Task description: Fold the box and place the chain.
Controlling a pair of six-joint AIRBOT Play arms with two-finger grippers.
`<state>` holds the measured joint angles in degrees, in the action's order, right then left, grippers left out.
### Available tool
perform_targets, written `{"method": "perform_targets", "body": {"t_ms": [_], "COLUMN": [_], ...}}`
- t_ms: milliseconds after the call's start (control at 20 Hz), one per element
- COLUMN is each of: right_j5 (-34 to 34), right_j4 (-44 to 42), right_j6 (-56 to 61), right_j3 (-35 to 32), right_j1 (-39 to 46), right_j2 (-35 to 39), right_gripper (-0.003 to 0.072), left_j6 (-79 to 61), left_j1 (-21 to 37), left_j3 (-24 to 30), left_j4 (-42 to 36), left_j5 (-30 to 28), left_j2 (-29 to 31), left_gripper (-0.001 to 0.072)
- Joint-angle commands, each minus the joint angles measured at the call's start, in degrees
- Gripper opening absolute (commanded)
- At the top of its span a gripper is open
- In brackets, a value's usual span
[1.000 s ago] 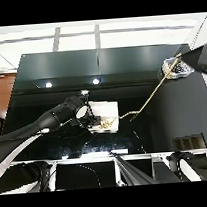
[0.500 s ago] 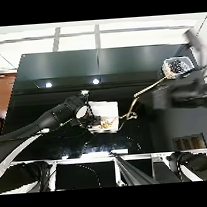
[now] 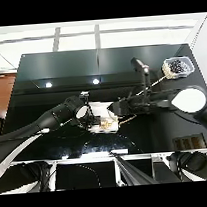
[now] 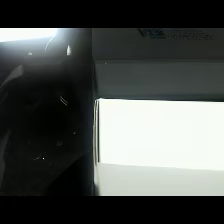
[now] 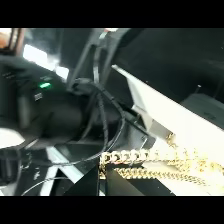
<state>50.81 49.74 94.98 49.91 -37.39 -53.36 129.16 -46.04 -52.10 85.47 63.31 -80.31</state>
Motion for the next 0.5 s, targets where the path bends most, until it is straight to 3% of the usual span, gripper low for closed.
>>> {"method": "perform_targets", "body": {"t_ms": [0, 50, 100, 150, 200, 350, 450], "right_j5": [-2.36, -2.4, -2.12, -0.92, 1.01, 6.25, 9.4], "right_j4": [0.0, 0.09, 0.04, 0.09, 0.76, 8.04, 18.45], "right_j6": [0.17, 0.15, 0.17, 0.15, 0.13, 0.15, 0.28], "right_j3": [-0.22, -0.22, -0.2, -0.11, 0.02, 0.07, 0.07], "right_j1": [-1.77, -1.64, -1.05, 0.09, 1.9, 12.26, 20.33], "right_j2": [-3.96, -3.98, -3.98, -3.93, -3.63, 0.0, 1.44], "right_gripper": [0.0045, 0.0046, 0.0092, 0.0356, 0.0479, 0.0476, 0.0476], "left_j6": [0.02, 0.02, 0.02, 0.02, 0.02, 0.02, 0.02], "left_j1": [0.04, 0.04, 0.04, 0.04, 0.04, 0.04, 0.04], "left_j3": [0.04, 0.04, 0.04, 0.04, 0.04, 0.04, 0.04], "left_j4": [0.02, 0.07, 0.07, 0.07, 0.15, 0.96, 1.05], "left_j5": [0.22, 0.2, 0.09, -0.09, -0.09, 0.04, 0.0], "left_j2": [-0.02, -0.02, -0.02, -0.02, -0.02, -0.02, -0.02], "left_gripper": [0.0033, 0.0033, 0.0033, 0.0032, 0.0032, 0.0032, 0.0032]}}
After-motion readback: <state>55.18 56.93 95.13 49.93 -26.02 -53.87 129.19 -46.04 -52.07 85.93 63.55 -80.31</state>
